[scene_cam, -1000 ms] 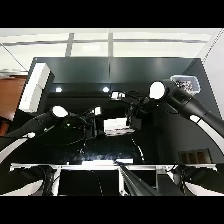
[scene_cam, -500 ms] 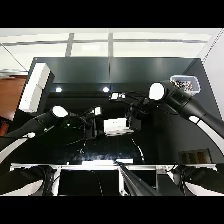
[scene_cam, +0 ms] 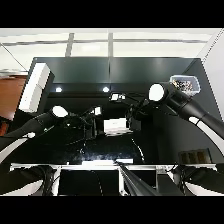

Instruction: Fold the box and place the chain.

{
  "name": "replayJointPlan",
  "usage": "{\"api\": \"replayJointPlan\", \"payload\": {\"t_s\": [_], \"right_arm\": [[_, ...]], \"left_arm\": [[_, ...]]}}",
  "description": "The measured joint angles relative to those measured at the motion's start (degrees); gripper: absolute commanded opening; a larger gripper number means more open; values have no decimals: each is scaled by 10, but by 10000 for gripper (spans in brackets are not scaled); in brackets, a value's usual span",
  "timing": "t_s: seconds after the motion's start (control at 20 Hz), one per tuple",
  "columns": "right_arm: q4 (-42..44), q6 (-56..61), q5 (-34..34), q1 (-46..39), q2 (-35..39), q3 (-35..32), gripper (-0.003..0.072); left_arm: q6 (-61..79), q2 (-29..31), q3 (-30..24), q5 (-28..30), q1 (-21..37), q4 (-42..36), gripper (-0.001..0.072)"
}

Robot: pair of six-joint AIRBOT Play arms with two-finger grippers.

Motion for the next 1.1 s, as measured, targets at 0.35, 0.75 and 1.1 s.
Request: {"api": "replayJointPlan", "payload": {"t_s": [0.35,0.75,1.1], "right_arm": [[4,3,-6,4,3,-14,273],[-1,128,73,-91,59,1,29],[209,204,70,-172,52,-91,28]], "left_arm": [[0,0,0,0,0,0,361],[-2,0,0,0,0,0,361],[-2,0,0,0,0,0,361]]}}
